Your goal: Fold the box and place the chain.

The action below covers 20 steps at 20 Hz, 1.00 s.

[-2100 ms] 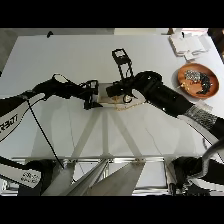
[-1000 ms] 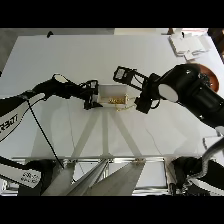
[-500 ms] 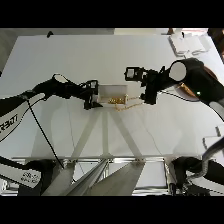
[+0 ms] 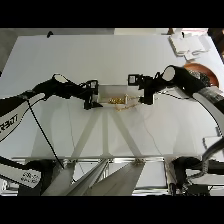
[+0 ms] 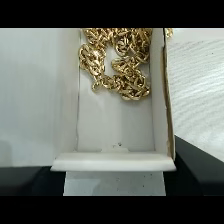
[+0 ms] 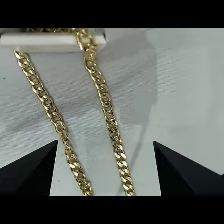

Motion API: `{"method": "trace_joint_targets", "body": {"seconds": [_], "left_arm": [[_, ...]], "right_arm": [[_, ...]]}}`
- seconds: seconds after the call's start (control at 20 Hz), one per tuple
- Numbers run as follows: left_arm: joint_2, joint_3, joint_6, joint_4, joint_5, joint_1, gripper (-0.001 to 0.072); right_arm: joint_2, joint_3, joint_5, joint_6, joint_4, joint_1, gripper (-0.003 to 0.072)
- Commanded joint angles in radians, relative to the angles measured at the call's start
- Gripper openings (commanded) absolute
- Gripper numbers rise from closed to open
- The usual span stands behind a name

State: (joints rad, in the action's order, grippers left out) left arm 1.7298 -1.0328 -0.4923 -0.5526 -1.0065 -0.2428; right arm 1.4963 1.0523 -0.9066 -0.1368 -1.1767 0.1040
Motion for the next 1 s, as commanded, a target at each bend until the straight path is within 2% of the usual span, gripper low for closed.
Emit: {"method": "trace_joint_targets", "body": {"seconds": [0.0, 0.25, 0.4, 0.5, 0.55, 0.6, 0.75, 0.8, 0.95], "left_arm": [[0.0, 0.0, 0.0, 0.0, 0.0, 0.0, 0.0336], [0.0, 0.0, 0.0, 0.0, 0.0, 0.0, 0.0336], [0.0, 0.0, 0.0, 0.0, 0.0, 0.0, 0.0336], [0.0, 0.0, 0.0, 0.0, 0.0, 0.0, 0.0336], [0.0, 0.0, 0.0, 0.0, 0.0, 0.0, 0.0336], [0.0, 0.0, 0.0, 0.0, 0.0, 0.0, 0.0336], [0.0, 0.0, 0.0, 0.0, 0.0, 0.0, 0.0336], [0.0, 0.0, 0.0, 0.0, 0.0, 0.0, 0.0336], [0.0, 0.0, 0.0, 0.0, 0.0, 0.0, 0.0336]], "right_arm": [[0.018, -0.06, 0.041, 0.111, 0.013, -0.001, 0.0659], [0.035, -0.082, 0.122, 0.149, 0.069, -0.002, 0.064], [0.054, -0.082, 0.13, 0.148, 0.095, -0.001, 0.0626], [0.057, -0.082, 0.122, 0.143, 0.094, -0.001, 0.0451], [0.057, -0.082, 0.122, 0.142, 0.094, -0.001, 0.0386], [0.057, -0.082, 0.122, 0.142, 0.094, -0.002, 0.0353], [0.057, -0.082, 0.117, 0.14, 0.094, -0.002, 0.0031], [0.057, -0.082, 0.109, 0.137, 0.093, -0.002, 0.001], [0.051, -0.082, 0.084, 0.134, 0.093, -0.001, 0.0011]]}}
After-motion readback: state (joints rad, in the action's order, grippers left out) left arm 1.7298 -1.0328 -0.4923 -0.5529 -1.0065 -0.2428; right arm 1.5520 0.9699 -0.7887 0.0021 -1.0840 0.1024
